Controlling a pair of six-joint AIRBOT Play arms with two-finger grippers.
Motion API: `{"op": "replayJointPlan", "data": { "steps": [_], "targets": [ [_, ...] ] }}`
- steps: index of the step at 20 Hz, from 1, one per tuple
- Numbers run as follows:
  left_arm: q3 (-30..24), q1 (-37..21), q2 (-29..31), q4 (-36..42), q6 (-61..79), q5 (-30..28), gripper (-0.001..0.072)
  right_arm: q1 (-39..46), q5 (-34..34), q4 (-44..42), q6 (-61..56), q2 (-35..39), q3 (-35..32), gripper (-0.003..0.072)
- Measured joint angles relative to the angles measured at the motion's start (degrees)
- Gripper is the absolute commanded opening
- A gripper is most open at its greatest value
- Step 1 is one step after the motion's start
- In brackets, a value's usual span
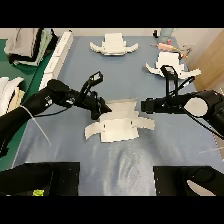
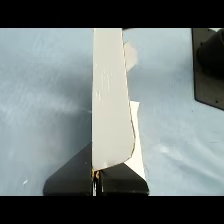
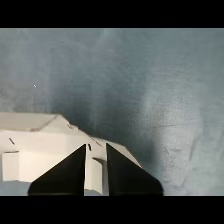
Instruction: Fold the box.
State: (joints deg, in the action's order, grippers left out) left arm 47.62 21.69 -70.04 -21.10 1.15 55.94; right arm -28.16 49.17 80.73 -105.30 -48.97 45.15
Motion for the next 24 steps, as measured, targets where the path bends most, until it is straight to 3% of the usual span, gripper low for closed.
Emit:
{"op": "replayJointPlan", "data": {
  "steps": [7,16,18,24],
  "targets": [
    [-11.1,3.8,1.6,18.2,25.4,-6.5,0.0014,0.2,-2.7,0.6,-0.3,-1.8,0.7,0.0191],
    [-13.7,4.4,1.7,14.6,29.2,-7.4,0.0014,0.1,-4.2,0.5,-0.3,-4.5,0.8,0.019],
    [-13.8,4.4,1.4,13.6,29.1,-7.1,0.0014,0.1,-4.5,0.5,-0.3,-4.7,0.8,0.0085],
    [-13.9,4.4,-0.8,12.6,28.9,-7.1,0.0014,0.1,-4.8,1.6,-0.3,-4.7,0.8,0.0086]
  ]
}}
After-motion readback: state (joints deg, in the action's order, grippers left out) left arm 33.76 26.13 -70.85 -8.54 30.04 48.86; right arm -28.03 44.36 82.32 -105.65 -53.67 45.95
